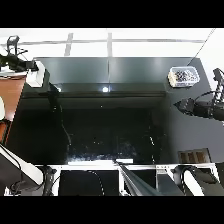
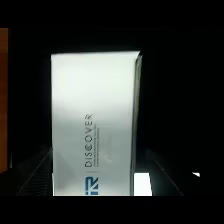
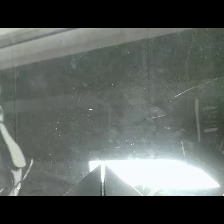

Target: Fold the box and place the chain.

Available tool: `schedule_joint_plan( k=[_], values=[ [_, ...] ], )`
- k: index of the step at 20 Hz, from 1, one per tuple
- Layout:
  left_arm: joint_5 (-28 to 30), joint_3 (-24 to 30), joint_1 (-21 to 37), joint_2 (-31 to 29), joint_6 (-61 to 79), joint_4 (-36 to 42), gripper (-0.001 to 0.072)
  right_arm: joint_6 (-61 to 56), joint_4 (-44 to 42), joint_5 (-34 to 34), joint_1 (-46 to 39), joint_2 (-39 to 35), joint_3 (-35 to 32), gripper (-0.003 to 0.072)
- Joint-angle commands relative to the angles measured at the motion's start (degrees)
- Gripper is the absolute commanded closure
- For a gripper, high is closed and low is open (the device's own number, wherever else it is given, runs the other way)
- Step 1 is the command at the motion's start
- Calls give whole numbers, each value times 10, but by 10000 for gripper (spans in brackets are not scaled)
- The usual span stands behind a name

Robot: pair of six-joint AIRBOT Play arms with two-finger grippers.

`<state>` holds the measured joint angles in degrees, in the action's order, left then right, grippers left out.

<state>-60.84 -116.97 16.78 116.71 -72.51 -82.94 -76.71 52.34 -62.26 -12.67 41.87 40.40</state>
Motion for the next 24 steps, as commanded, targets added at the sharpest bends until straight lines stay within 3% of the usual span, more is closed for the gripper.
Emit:
schedule_joint_plan(
  k=[1, 2, 3, 5, 6, 8, 11, 13, 15, 17, 19, 21, 24],
  values=[
    [-7, -50, -16, -17, -48, -29, -9, -5, 0, 2, 1, 0, 0, 672],
    [-7, -47, -22, -40, -86, -32, 21, -4, 0, 5, 3, 0, 0, 672],
    [-21, -41, -27, -62, -135, -34, 140, -4, 0, 10, 6, 0, 0, 672],
    [-72, -13, -38, -108, -179, -22, 646, -2, 2, 28, 21, 0, 0, 672],
    [-90, 12, -46, -133, -177, 2, 682, 7, 2, 35, 34, 0, 0, 672],
    [-116, 63, -70, -184, -160, 75, 683, 26, 9, 56, 67, 0, -5, 672],
    [-84, 190, -145, -297, -112, 110, 682, 28, 97, 86, 109, 3, -10, 672],
    [-14, 325, -197, -400, -112, 98, 682, 27, 152, 87, 113, 3, -10, 672],
    [68, 500, -240, -523, -111, 96, 682, 27, 163, 83, 113, 3, -10, 671],
    [84, 658, -261, -636, -111, 80, 682, 28, 163, 84, 113, 3, -10, 671],
    [76, 781, -259, -738, -120, 84, 682, 28, 163, 84, 113, 3, -10, 671],
    [81, 858, -253, -823, -119, 82, 682, 28, 163, 84, 113, 3, -10, 671],
    [81, 890, -246, -901, -119, 82, 681, 28, 163, 84, 113, 3, -10, 671]
  ],
)
